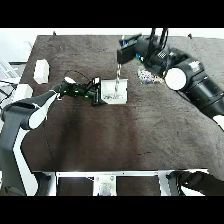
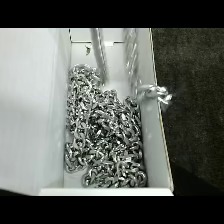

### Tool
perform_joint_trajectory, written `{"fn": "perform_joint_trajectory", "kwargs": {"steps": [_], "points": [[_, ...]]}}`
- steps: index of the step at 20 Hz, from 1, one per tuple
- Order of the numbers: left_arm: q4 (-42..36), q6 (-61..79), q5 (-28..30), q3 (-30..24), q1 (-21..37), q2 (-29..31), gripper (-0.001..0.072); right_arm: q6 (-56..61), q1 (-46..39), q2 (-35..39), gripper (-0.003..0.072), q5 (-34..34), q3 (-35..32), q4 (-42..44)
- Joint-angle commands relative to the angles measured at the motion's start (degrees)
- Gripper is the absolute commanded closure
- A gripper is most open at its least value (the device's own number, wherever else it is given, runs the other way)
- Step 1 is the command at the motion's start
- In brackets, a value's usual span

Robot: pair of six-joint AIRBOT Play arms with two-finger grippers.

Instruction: Fold the box and place the chain.

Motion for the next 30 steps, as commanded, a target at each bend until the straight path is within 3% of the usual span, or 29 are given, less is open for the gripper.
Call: {"fn": "perform_joint_trajectory", "kwargs": {"steps": [1, 5, 8, 10, 11, 17, 21, 22, 23, 30], "points": [[0.00, 0.02, 0.02, 0.00, 0.04, -0.02, 0.0238, 3.54, -0.09, -1.01, 0.0679, 1.42, -6.97, 1.84], [0.00, 0.02, 0.02, 0.00, 0.04, -0.02, 0.0238, 6.38, -0.07, -4.79, 0.0679, 0.39, -16.55, 4.15], [0.00, 0.02, 0.09, 0.00, 0.04, -0.02, 0.0238, 6.40, -0.09, -7.61, 0.0672, -1.57, -19.37, 5.60], [0.00, 0.04, 0.09, 0.00, 0.04, -0.02, 0.0238, 6.34, -0.11, -8.35, 0.0421, -1.99, -19.37, 5.55], [0.00, 0.02, 0.11, 0.00, 0.04, -0.02, 0.0238, 6.32, -0.13, -8.28, 0.0394, -2.45, -19.28, 5.44], [0.00, 0.02, 0.17, 0.00, 0.04, -0.02, 0.0238, 6.12, -2.23, -7.80, 0.0392, -6.01, -17.29, 4.70], [0.00, 0.02, 0.20, 0.00, 0.04, -0.02, 0.0238, 1.40, -4.44, -1.53, 0.0394, -6.34, -17.27, 4.35], [0.02, 0.04, 0.22, 0.00, 0.04, -0.02, 0.0238, -1.03, -5.66, 0.39, 0.0440, -6.69, -17.27, 3.61], [0.00, 0.04, 0.37, 0.00, 0.07, -0.02, 0.0237, -3.06, -7.41, 1.68, 0.0569, -7.37, -17.18, 3.54], [0.00, 0.02, 0.42, 0.00, 0.04, -0.02, 0.0238, -15.32, -18.93, -3.89, 0.0579, -3.19, -11.06, 5.16]]}}
